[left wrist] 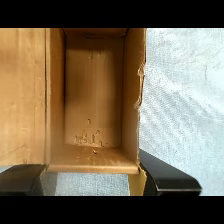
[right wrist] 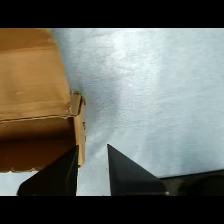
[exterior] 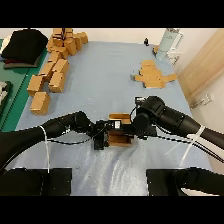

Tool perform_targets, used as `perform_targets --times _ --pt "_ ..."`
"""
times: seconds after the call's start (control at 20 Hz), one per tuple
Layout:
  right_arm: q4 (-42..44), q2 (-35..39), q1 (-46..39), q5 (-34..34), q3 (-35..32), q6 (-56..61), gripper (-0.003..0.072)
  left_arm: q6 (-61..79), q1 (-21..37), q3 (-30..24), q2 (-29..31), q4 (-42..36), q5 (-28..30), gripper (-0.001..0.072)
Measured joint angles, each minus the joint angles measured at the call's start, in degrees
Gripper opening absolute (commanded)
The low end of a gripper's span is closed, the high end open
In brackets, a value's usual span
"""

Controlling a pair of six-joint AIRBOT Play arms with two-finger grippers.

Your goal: Fold the box.

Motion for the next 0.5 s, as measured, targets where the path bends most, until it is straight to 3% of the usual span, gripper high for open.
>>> perform_targets --times 0.15,0.35,0.5 --pt "-1.99 0.50 -1.79 -1.88 0.04 -1.09 0.0013 0.00 0.00 0.00 0.00 0.00 -0.02 0.0411" --pt "-5.64 -0.52 -9.25 -1.66 0.04 -7.91 0.0004 0.00 0.00 0.00 0.00 0.00 -0.02 0.0412" --pt "1.33 -4.00 -20.55 5.46 0.04 -21.73 0.0004 0.00 0.00 0.00 0.00 0.00 0.00 0.0412"
